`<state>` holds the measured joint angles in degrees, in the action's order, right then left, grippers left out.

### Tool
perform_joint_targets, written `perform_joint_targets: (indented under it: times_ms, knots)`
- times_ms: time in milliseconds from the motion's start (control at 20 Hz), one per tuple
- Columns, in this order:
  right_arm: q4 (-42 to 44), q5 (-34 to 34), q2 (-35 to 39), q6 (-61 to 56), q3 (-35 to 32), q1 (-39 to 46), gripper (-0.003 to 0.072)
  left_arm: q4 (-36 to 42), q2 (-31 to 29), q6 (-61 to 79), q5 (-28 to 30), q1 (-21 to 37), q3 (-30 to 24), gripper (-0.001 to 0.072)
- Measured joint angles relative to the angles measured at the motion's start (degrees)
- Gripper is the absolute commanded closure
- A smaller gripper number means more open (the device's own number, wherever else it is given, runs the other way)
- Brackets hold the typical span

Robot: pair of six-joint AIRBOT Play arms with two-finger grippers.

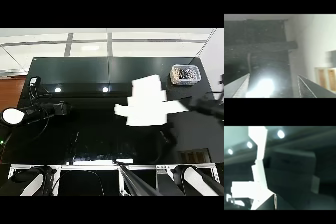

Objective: Fold the box and place the chain.

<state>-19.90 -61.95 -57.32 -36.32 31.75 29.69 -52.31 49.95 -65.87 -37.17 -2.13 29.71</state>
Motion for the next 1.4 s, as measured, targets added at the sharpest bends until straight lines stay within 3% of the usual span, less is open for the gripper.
perform_joint_targets:
  times_ms: [200, 500, 850, 1150, 1250, 1350, 1400]
  knots:
    - [10.19, 15.87, 7.69, 2.71, -13.11, -16.72, 0.0667, 9.03, 3.54, 6.01, -4.96, 0.0, 1.16, 0.0003]
    - [14.23, 29.9, 10.21, 3.78, -18.51, -35.65, 0.0667, 17.77, 18.67, 11.45, -14.99, -0.52, 11.41, 0.0003]
    - [14.93, 34.49, 10.6, 3.93, -19.28, -41.57, 0.0667, 19.69, 39.39, 9.9, -28.04, -6.73, 26.03, 0.0004]
    - [14.95, 34.95, 10.6, 3.93, -19.39, -42.23, 0.0667, 22.23, 50.64, 11.58, -39.39, -12.61, 34.95, 0.0044]
    - [14.95, 35.04, 10.6, 3.96, -19.39, -42.27, 0.0667, 22.69, 52.52, 12.5, -42.14, -13.53, 37.05, 0.0236]
    - [14.95, 35.06, 10.6, 3.96, -19.39, -42.27, 0.0667, 22.75, 53.59, 13.84, -44.3, -13.99, 38.53, 0.0554]
    - [14.93, 35.06, 10.6, 3.96, -19.39, -42.27, 0.0666, 22.69, 53.92, 15.17, -45.2, -14.14, 38.97, 0.058]
